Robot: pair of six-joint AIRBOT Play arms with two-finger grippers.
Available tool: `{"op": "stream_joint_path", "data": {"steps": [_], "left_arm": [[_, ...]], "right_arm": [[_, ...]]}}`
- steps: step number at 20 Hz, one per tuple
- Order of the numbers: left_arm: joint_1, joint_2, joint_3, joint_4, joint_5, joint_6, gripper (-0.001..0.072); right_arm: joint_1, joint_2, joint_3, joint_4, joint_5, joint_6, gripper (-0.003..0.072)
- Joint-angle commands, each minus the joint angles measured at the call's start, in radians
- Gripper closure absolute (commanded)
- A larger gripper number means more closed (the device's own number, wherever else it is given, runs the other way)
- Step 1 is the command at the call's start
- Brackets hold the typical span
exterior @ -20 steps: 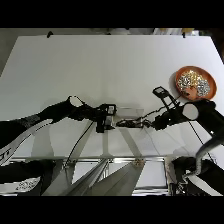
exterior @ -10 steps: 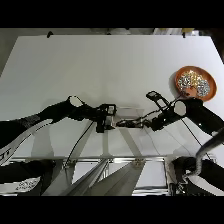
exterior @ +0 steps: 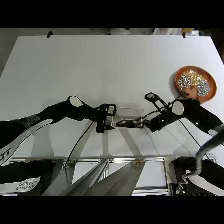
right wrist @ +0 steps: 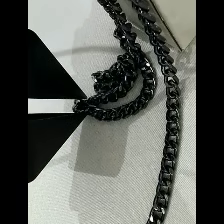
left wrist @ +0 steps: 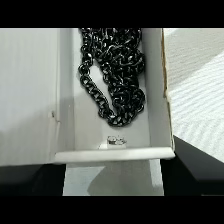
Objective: Fold the box and place the chain.
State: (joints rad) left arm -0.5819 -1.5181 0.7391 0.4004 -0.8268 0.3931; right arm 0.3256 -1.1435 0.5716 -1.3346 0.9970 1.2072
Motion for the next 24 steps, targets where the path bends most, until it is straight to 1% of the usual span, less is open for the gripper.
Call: {"op": "stream_joint_path", "data": {"steps": [1, 6, 8, 10, 13, 15, 16, 18, 20, 24], "left_arm": [[0.001, 0.0, 0.0, 0.0, 0.0, 0.0, 0.0437], [0.001, 0.0, 0.0, 0.0, 0.0, 0.0, 0.0437], [0.001, 0.0, 0.0, 0.0, 0.0, 0.0, 0.0437], [0.001, 0.0, 0.0, 0.0, 0.0, 0.0, 0.0437], [0.001, 0.0, 0.0, 0.0, 0.0, 0.0, 0.0437], [0.001, 0.0, 0.0, 0.0, 0.0, 0.0, 0.0437], [0.001, 0.0, 0.0, 0.0, 0.0, 0.0, 0.0437], [0.001, 0.0, 0.0, 0.0, 0.0, 0.0, 0.0437], [0.001, 0.0, 0.0, 0.0, 0.0, 0.0, 0.0437], [0.001, 0.0, 0.0, 0.0, 0.0, 0.0, 0.0437]], "right_arm": [[0.013, 0.027, 0.002, 0.002, 0.02, 0.0, 0.0677], [0.068, 0.264, 0.06, 0.023, 0.07, 0.026, 0.0677], [0.074, 0.356, 0.109, 0.116, 0.069, 0.026, 0.0677], [0.074, 0.409, 0.161, 0.237, 0.069, 0.022, 0.0677], [0.074, 0.42, 0.211, 0.426, 0.058, -0.025, 0.0677], [0.074, 0.42, 0.212, 0.551, 0.021, -0.077, 0.0677], [0.074, 0.42, 0.212, 0.582, 0.004, -0.097, 0.0677], [0.074, 0.414, 0.212, 0.609, -0.013, -0.11, 0.0676], [0.083, 0.392, 0.212, 0.605, -0.009, -0.11, 0.0676], [0.16, 0.286, 0.212, 0.478, -0.002, -0.108, 0.0672]]}}
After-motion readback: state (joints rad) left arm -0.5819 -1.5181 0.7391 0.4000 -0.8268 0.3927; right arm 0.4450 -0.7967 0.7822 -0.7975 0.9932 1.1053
